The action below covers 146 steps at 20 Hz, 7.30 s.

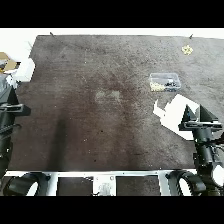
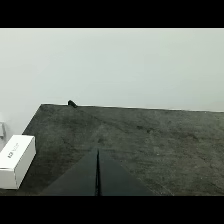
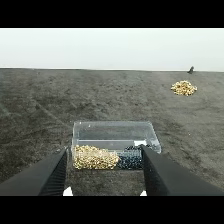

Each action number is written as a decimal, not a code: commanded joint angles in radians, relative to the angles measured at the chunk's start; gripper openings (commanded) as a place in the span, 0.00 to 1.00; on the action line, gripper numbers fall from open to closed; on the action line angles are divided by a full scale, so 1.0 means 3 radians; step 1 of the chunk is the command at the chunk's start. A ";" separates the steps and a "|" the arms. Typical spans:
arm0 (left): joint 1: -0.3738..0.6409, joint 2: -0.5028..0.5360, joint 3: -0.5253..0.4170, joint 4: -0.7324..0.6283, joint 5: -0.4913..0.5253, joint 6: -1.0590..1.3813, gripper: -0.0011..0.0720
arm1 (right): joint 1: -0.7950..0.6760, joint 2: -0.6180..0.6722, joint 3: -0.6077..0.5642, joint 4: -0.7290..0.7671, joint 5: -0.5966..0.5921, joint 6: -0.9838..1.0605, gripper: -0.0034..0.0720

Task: Fold the box and place the chain.

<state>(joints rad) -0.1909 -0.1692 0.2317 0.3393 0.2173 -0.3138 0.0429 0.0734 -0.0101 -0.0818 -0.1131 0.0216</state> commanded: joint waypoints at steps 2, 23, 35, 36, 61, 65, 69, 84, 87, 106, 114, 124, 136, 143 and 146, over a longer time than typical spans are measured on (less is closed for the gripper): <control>0.0004 0.0003 0.0003 0.0001 0.0000 0.0000 0.03 | -0.0003 0.0004 0.0003 0.0000 0.0001 0.0001 0.74; 0.0004 0.0003 0.0003 0.0001 0.0001 0.0000 0.03 | -0.1294 -0.3112 0.2388 -0.0034 0.1573 0.1041 0.73; 0.0003 0.0003 0.0003 0.0001 0.0000 0.0000 0.03 | -0.3826 -0.4256 0.3765 -0.2950 0.5503 0.3812 0.47; 0.0004 0.0003 0.0003 0.0001 0.0001 0.0000 0.03 | -0.3873 -0.4294 0.3765 -0.3071 0.5502 0.3811 0.47; 0.0003 0.0003 0.0003 0.0001 0.0004 0.0000 0.03 | -0.3928 -0.5662 0.3339 -0.2982 0.5304 0.2850 0.58; 0.0004 0.0003 0.0003 0.0001 0.0005 0.0000 0.03 | -0.3928 -0.5665 0.3185 -0.2776 0.5039 0.2669 0.48; 0.0003 0.0003 0.0003 0.0001 0.0003 0.0000 0.03 | -0.3929 -0.5693 0.3176 -0.2728 0.5088 0.2490 0.20; 0.0004 0.0003 0.0003 0.0001 0.0004 0.0000 0.03 | -0.2721 -0.5269 0.2509 -0.2031 0.5594 0.2080 0.04; 0.0004 0.0003 0.0003 0.0001 0.0003 0.0000 0.03 | -0.1961 -0.5247 0.2282 -0.1303 0.5245 0.1993 0.04; 0.0003 -0.0352 0.0189 0.0165 -0.0938 0.0023 0.66 | -0.0175 -0.5727 0.3367 -0.1053 0.3391 0.1691 0.05; 0.0004 -0.2557 0.1548 0.0165 -0.1896 0.0025 0.66 | -0.0149 -0.5727 0.3363 -0.1008 0.3204 0.1686 0.05; 0.0006 -0.5208 0.4195 0.0551 -0.4014 -0.0567 0.66 | -0.0148 -0.5728 0.3365 -0.1045 0.3217 0.1525 0.05; 0.0198 -0.6984 0.6096 0.0149 -0.5769 -0.1202 0.66 | -0.0149 -0.5727 0.3365 -0.1212 0.3268 0.1485 0.05; 0.0088 -0.7169 0.6093 0.0164 -0.5856 -0.1314 0.66 | -0.0148 -0.5727 0.3365 -0.1211 0.3269 0.1485 0.05; 0.0038 -0.7206 0.6093 0.0170 -0.5820 -0.1283 0.66 | -0.0148 -0.5727 0.3365 -0.1211 0.3269 0.1485 0.05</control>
<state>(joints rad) -0.1654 -2.3135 2.0583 0.3901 -1.5238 -0.6945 -0.0025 -1.6444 0.9989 -0.4503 0.8696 0.4660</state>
